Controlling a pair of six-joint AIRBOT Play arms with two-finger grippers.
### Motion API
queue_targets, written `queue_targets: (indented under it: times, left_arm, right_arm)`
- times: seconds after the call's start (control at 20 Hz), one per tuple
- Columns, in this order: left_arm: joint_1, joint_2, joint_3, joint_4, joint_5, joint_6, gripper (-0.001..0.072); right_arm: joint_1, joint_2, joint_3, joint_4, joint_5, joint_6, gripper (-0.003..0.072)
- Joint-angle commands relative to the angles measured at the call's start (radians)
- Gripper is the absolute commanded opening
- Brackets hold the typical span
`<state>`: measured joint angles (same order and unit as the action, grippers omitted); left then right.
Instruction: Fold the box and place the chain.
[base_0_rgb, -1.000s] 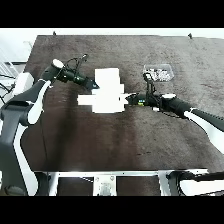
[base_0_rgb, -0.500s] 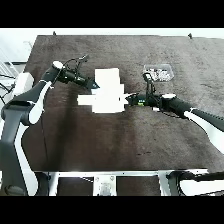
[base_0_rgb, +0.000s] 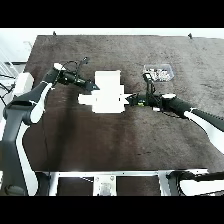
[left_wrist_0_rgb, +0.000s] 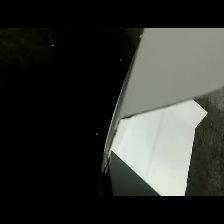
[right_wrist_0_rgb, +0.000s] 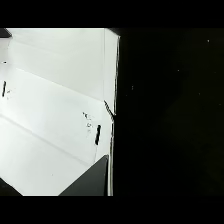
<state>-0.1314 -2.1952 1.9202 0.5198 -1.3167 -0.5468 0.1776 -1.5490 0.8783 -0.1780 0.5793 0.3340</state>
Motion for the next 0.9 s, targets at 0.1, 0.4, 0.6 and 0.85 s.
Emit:
queue_targets:
  times: [0.1, 0.4, 0.6, 0.85]
  left_arm:
    - [0.0, -0.002, 0.0, -0.051, -0.072, 0.183, 0.0019]
    - [0.0, 0.029, -0.001, -0.052, -0.129, 0.422, 0.0014]
    - [0.0, 0.069, -0.004, -0.045, -0.143, 0.483, 0.0013]
    - [-0.001, 0.113, -0.136, -0.058, -0.071, 0.61, 0.0013]
  right_arm:
    - [-0.015, 0.014, 0.0, 0.003, 0.024, -0.003, 0.02]
    - [-0.163, 0.131, 0.0, 0.003, 0.065, -0.003, 0.02]
    - [-0.253, 0.16, -0.001, 0.01, 0.111, 0.002, 0.02]
    - [-0.273, 0.159, -0.036, 0.01, 0.129, 0.001, 0.02]
